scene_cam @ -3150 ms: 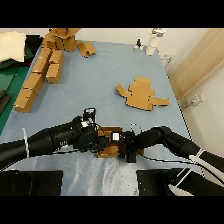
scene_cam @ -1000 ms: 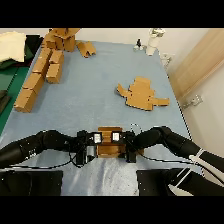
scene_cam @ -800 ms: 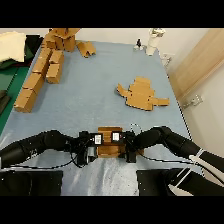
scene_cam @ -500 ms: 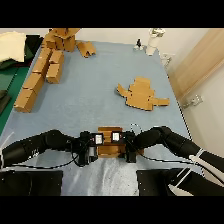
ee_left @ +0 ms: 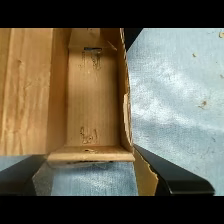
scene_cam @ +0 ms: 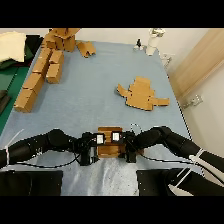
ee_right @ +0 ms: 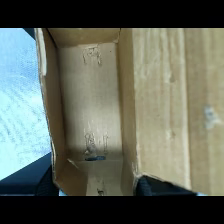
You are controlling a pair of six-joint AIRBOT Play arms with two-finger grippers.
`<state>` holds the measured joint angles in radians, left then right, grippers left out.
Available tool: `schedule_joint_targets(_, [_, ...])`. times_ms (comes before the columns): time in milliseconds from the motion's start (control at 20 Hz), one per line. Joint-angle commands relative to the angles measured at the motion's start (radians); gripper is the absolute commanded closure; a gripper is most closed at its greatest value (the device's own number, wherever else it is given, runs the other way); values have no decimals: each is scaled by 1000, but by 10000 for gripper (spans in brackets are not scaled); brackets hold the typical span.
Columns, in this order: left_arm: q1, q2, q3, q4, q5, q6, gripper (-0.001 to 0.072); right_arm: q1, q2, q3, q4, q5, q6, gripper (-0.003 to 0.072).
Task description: Fold the box.
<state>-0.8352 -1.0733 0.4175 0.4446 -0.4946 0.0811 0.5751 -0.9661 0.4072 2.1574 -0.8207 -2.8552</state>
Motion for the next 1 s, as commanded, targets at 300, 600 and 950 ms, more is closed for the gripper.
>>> schedule_joint_targets(300, [0,-32,12,-48,13,69,12,0,0,1,0,0,0,188])
schedule_joint_targets(600, [0,-68,32,-48,7,106,95,0,0,1,0,0,0,188])
schedule_joint_targets(950, [1,-68,32,-48,-11,105,150,0,0,1,0,0,0,188])
